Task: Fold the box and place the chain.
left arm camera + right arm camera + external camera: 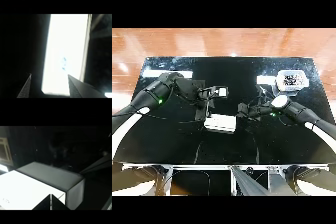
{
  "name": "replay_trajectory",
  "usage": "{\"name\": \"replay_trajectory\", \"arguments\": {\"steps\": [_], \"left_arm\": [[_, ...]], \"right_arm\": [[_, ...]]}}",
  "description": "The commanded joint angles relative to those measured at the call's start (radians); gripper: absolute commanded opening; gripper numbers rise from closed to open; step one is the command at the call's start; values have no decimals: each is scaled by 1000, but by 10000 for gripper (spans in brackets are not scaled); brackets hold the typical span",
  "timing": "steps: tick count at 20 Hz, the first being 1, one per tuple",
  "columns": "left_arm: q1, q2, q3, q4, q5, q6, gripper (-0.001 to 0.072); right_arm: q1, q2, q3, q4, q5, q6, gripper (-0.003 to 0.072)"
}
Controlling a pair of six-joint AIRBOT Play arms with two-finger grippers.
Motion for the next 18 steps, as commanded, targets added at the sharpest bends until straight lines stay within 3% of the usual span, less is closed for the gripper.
{"name": "replay_trajectory", "arguments": {"steps": [1,2,18], "left_arm": [[49,5,-51,-13,29,-30,599],[51,4,-60,-35,5,-29,630],[25,3,-133,-100,-62,57,632]], "right_arm": [[-98,-3,16,-36,131,-19,29],[-126,-3,16,-46,158,-20,29],[-159,-3,16,-109,189,-19,29]]}}
